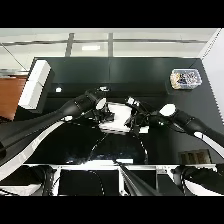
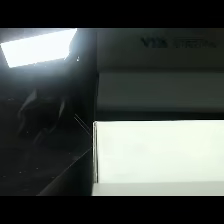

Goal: Fold the box and place the chain.

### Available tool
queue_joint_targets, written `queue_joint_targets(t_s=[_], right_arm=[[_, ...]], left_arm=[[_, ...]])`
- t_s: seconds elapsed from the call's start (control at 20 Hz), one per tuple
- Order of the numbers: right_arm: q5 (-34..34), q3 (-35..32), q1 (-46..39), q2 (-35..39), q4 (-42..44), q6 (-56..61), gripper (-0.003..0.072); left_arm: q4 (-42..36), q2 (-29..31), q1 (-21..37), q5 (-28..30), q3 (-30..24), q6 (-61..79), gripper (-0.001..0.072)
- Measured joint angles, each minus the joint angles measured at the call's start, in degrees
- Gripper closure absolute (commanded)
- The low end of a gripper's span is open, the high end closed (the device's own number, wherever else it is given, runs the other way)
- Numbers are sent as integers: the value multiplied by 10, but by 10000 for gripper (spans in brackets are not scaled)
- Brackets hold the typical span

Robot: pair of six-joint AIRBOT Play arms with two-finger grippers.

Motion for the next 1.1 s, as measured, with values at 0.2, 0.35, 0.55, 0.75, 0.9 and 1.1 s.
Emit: queue_joint_targets(t_s=[0.2,0.35,0.55,0.75,0.9,1.1], right_arm=[[98,39,-88,46,-95,216,669],[176,53,-211,87,-178,374,668],[193,-7,-319,103,-212,530,669],[165,-75,-307,79,-157,568,668],[130,-90,-257,41,-83,543,666],[129,-64,-227,17,-1,483,59]], left_arm=[[0,0,0,5,0,-4,677],[-3,0,0,12,0,-11,678],[-17,0,0,23,0,-15,678],[-21,0,0,28,0,-17,677],[-23,0,0,28,0,-17,678],[-24,0,0,28,0,-17,677]])
